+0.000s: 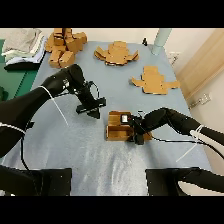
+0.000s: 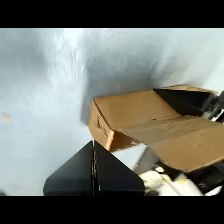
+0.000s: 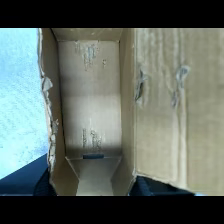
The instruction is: Fold the box.
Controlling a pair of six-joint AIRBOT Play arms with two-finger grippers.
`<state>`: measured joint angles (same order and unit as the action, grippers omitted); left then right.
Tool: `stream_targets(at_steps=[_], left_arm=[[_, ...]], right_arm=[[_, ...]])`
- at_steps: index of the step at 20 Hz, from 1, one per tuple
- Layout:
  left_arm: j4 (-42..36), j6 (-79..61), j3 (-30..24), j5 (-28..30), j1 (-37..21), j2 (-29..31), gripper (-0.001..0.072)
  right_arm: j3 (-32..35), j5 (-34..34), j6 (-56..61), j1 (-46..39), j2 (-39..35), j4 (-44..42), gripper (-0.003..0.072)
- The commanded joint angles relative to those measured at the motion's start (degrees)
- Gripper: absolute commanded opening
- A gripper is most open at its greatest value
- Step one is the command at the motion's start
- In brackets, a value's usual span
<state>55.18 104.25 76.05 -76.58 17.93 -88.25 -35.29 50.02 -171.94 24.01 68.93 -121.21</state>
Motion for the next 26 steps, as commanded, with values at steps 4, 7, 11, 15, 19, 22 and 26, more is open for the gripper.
stream_targets(at_steps=[4,7,11,15,19,22,26], left_arm=[[0.0,-31.5,-6.7,5.7,-1.7,3.2,0.0011],[-9.3,-50.0,-22.1,12.1,-1.7,12.4,0.001],[-15.1,-71.2,-33.9,16.7,0.7,21.7,0.0013],[-14.5,-87.4,-34.4,24.4,3.7,21.2,0.0698],[-14.6,-103.3,-34.4,35.6,5.0,18.4,0.0699],[-17.0,-109.8,-34.4,36.1,7.4,15.4,0.0699],[-23.1,-115.1,-34.4,39.1,9.2,12.1,0.0699]], right_arm=[[0.0,0.0,0.0,0.0,0.0,0.0,0.0504],[0.0,0.0,0.0,0.0,0.0,0.0,0.0504],[0.0,0.0,0.0,0.0,0.0,0.0,0.0504],[0.0,0.0,0.0,0.0,0.0,0.0,0.0504],[0.0,0.0,0.0,0.0,0.0,0.0,0.0504],[0.0,0.0,0.0,0.0,0.0,0.0,0.0504],[0.0,0.0,0.0,0.0,0.0,0.0,0.0504]])
